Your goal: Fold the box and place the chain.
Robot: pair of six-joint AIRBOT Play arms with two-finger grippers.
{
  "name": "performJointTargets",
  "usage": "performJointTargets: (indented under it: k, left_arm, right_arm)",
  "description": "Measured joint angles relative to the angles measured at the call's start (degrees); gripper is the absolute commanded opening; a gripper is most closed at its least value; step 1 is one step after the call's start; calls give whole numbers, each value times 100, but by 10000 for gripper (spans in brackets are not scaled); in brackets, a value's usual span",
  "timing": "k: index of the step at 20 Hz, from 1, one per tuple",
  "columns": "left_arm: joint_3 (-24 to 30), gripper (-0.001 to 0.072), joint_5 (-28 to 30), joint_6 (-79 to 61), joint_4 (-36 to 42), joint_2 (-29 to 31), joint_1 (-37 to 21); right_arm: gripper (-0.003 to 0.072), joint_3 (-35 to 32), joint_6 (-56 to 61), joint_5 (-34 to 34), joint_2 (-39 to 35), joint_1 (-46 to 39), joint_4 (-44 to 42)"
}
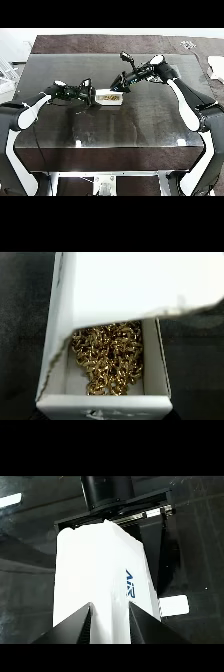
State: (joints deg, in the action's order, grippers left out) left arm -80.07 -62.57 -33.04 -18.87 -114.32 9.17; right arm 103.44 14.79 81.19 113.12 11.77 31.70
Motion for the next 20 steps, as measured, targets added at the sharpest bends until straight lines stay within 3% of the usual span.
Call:
performJointTargets:
  k: [6,16,18,20]
  left_arm:
    - [0,491,0,0,0,2,0]
    - [0,491,-2,0,0,2,0]
    - [0,491,-2,0,0,0,0]
    - [0,491,-2,0,0,0,0]
  right_arm:
    - [297,-205,-138,525,-229,-72,2]
    - [296,-787,-1008,-245,-321,-170,-520]
    - [365,-859,-1067,-271,-321,-127,-579]
    - [361,-966,-1095,-282,-321,-72,-599]
